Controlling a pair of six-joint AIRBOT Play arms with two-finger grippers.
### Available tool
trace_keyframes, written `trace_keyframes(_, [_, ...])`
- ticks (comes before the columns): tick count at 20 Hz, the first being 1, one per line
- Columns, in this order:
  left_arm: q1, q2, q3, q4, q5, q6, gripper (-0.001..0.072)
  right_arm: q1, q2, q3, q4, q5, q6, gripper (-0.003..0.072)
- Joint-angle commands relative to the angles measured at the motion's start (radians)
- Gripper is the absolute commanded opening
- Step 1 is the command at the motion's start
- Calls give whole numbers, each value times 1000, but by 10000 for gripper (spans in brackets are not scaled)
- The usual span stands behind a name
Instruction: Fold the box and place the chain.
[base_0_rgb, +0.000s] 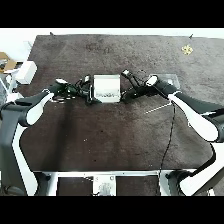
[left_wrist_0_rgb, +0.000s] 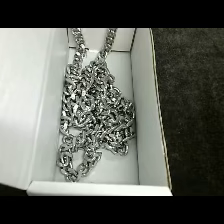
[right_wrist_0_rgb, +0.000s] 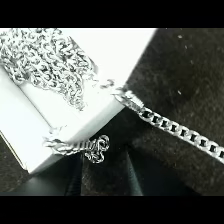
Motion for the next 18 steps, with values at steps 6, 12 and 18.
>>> trace_keyframes(6, [-1,1,0,0,0,0,275,-3,86,-1,-122,-1,-6,5])
trace_keyframes(12, [-1,1,0,0,0,0,275,12,264,-1,49,-5,39,5])
trace_keyframes(18, [-1,1,0,0,0,0,275,26,280,-4,-45,-47,381,324])
